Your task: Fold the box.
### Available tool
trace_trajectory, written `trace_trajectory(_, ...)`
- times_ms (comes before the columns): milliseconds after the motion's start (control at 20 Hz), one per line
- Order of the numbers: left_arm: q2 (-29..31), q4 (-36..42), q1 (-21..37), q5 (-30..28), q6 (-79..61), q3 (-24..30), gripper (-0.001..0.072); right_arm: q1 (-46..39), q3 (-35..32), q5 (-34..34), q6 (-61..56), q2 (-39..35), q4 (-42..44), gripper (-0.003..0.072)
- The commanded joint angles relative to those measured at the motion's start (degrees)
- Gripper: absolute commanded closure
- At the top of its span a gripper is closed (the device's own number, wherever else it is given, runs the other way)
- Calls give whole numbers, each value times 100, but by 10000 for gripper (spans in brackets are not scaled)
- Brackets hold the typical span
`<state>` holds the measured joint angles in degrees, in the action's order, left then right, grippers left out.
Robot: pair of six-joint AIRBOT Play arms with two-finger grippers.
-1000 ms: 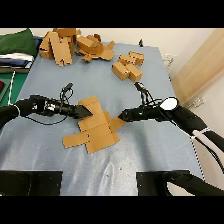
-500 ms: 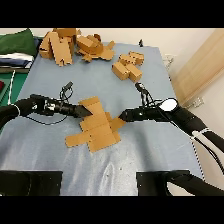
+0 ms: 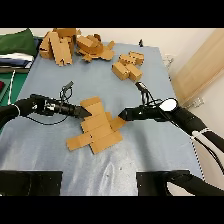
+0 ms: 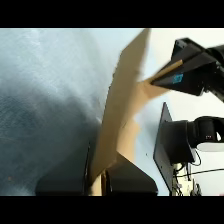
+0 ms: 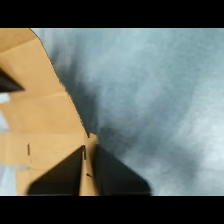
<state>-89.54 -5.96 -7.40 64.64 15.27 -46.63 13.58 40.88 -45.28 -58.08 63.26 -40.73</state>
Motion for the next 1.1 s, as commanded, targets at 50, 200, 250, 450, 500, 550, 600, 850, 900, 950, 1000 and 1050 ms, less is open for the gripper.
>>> trace_trajectory(50,133,87,-15,291,-400,-9,606,-260,0,1099,-385,22,-284,390)
trace_trajectory(200,584,-15,-190,-72,-721,-7,645,-651,-2,1268,-452,111,-367,404)
trace_trajectory(250,809,-116,-356,-223,-914,-7,645,-726,-2,1239,-455,120,-468,404)
trace_trajectory(450,1532,-734,-1384,-1285,-1937,-9,645,-820,-2,1303,-911,118,-538,404)
trace_trajectory(500,1556,-765,-1576,-1335,-2100,-9,645,-815,-2,1274,-1019,118,-538,404)
trace_trajectory(550,1521,-765,-1633,-1252,-2210,-9,646,-811,-2,1211,-1163,118,-533,404)
trace_trajectory(600,1467,-791,-1582,-1117,-2227,-17,646,-811,-2,1117,-1274,118,-533,404)
trace_trajectory(850,789,-857,-538,507,-2326,-468,667,-518,-7,901,-1423,118,-538,526)
trace_trajectory(900,623,-890,-356,807,-2328,-610,668,-387,-7,955,-1464,118,-553,527)
trace_trajectory(950,466,-894,-247,1045,-2328,-745,667,-271,-7,1014,-1545,118,-562,526)
trace_trajectory(1000,308,-957,-195,1244,-2367,-890,667,-186,-7,1049,-1609,118,-564,527)
trace_trajectory(1050,170,-1099,-197,1303,-2433,-1001,667,-98,-7,1082,-1718,118,-592,526)
